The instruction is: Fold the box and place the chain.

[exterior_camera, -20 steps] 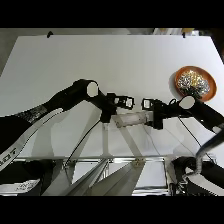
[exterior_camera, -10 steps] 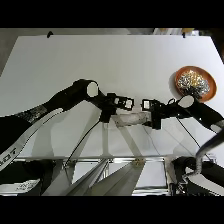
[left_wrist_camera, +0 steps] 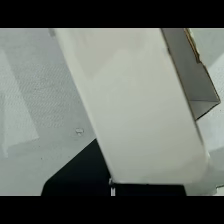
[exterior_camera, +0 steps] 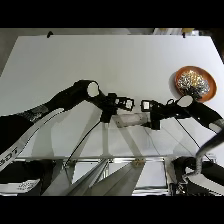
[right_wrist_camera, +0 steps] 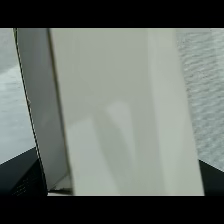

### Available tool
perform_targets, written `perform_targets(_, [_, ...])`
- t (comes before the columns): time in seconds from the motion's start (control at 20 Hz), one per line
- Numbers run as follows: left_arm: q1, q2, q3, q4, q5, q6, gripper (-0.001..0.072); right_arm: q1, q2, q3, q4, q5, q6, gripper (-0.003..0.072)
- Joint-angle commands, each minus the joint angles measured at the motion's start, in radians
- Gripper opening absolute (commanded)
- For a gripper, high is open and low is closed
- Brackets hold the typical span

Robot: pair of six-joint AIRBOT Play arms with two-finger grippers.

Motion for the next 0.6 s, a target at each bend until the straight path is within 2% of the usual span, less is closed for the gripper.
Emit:
perform_targets(0.0, [0.0, -0.006, 0.0, 0.0, 0.002, 0.001, 0.0004, 0.0, -0.011, 0.0, -0.002, 0.015, -0.006, 0.0658])
perform_targets(0.25, [0.012, -0.006, 0.0, -0.003, 0.001, 0.001, 0.0005, 0.0, -0.021, 0.0, -0.016, 0.019, 0.001, 0.0633])
perform_targets(0.3, [0.012, -0.006, 0.0, -0.003, 0.001, 0.001, 0.0005, 0.0, -0.023, 0.0, -0.022, 0.018, 0.002, 0.0592])
perform_targets(0.5, [0.012, -0.006, 0.0, -0.003, 0.001, 0.0, 0.0006, 0.0, -0.023, 0.0, -0.031, 0.015, 0.005, 0.0507])
perform_targets(0.55, [0.012, -0.006, 0.0, -0.003, 0.005, 0.0, 0.0007, 0.0, -0.023, 0.0, -0.032, 0.015, 0.005, 0.0454])
